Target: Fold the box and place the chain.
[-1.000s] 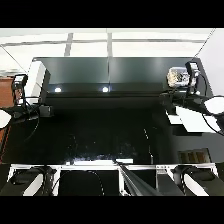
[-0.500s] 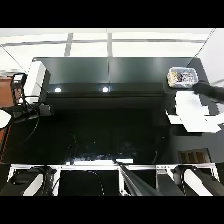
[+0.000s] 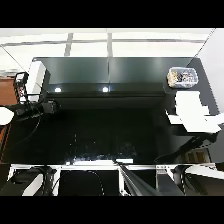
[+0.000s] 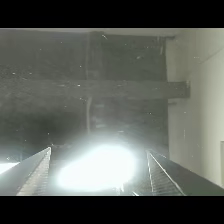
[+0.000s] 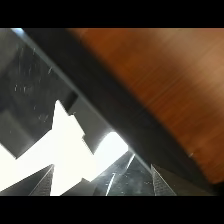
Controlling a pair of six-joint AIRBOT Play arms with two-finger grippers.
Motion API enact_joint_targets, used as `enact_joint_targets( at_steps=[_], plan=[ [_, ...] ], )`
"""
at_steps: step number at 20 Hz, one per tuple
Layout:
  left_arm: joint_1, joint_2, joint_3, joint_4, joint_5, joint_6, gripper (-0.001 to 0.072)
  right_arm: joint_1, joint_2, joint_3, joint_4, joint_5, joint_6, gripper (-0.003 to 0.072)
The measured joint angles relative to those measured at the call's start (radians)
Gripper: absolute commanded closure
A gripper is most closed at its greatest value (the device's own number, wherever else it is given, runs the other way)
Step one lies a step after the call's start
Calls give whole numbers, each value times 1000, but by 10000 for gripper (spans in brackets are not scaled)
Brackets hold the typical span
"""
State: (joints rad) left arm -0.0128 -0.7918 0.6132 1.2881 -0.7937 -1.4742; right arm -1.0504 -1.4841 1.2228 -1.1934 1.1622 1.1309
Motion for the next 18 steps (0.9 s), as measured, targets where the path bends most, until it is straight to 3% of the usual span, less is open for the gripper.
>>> enact_joint_targets(
  at_steps=[4,5,7,8,13,18],
  plan=[
    [0,-24,0,-32,7,0,1,42,-185,164,63,142,-148,-28],
    [0,-30,0,-35,7,0,1,60,-217,195,68,164,-172,101],
    [0,-39,0,-42,8,0,1,93,-258,236,60,199,-206,525],
    [0,-41,0,-47,8,0,1,103,-269,248,50,211,-216,647],
    [0,-52,0,-55,8,1,1,132,-233,251,69,290,-245,673],
    [0,-55,0,-63,5,1,1,204,-2,40,230,240,-251,673]
  ],
)
